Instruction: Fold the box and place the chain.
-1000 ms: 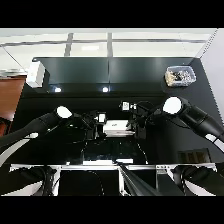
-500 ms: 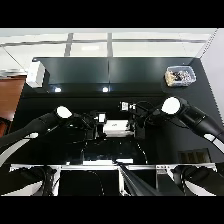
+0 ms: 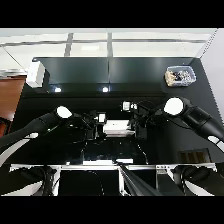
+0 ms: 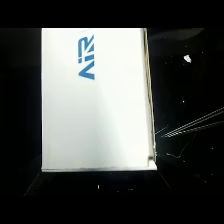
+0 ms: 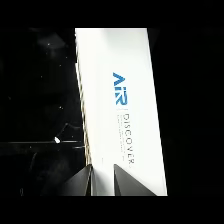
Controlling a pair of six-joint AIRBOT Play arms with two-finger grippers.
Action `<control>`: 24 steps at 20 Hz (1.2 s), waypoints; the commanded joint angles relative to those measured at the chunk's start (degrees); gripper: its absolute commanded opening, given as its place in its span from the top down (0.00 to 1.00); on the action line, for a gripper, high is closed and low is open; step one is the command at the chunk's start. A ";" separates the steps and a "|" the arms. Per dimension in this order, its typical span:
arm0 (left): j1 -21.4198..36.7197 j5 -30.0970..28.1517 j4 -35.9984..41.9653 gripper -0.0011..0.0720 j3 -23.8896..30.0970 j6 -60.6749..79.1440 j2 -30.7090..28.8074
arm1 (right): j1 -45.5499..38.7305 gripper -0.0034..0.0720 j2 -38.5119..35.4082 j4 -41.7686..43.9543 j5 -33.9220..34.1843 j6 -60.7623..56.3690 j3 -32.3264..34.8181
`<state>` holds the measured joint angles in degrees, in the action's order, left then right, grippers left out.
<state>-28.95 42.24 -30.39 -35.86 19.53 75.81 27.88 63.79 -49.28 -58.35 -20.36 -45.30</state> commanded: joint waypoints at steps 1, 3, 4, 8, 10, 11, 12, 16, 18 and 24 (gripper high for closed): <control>0.00 0.07 0.00 0.46 0.00 -0.04 0.02 | -0.02 0.73 -2.67 0.22 -0.13 -2.62 -0.04; 0.00 0.07 0.00 0.46 0.00 -0.02 0.02 | -0.11 0.73 -4.55 0.24 -0.13 -9.40 -0.04; 0.00 0.07 0.00 0.46 0.00 -0.04 0.02 | -0.52 0.73 -5.18 0.37 -0.31 -16.46 -0.04; 0.00 0.07 0.00 0.46 0.00 -0.04 0.02 | -3.04 0.94 -4.68 2.49 -1.29 -41.59 1.31; 0.00 0.07 0.00 0.46 0.00 -0.04 0.02 | -3.21 0.94 -4.57 10.97 1.66 -43.95 3.67; 0.00 0.09 0.00 0.46 0.00 -0.04 0.02 | -3.21 0.94 -4.50 15.93 3.69 -43.98 5.14; 0.00 0.07 0.00 0.46 0.00 -0.02 0.02 | -3.21 0.94 -4.15 20.87 5.42 -43.98 6.45; 0.00 0.07 0.00 0.46 0.00 -0.04 0.02 | -3.17 0.94 -0.52 27.04 8.50 -43.93 7.56; 0.00 0.07 0.00 0.46 0.00 -0.04 0.02 | -3.17 0.94 1.60 26.73 9.53 -43.93 7.56; 0.00 0.07 0.00 0.46 0.00 -0.04 0.02 | -2.99 0.94 7.78 25.00 7.96 -43.93 7.58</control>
<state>-28.93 42.33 -30.39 -35.86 19.38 75.81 24.82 69.19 -23.42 -50.37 -64.14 -37.82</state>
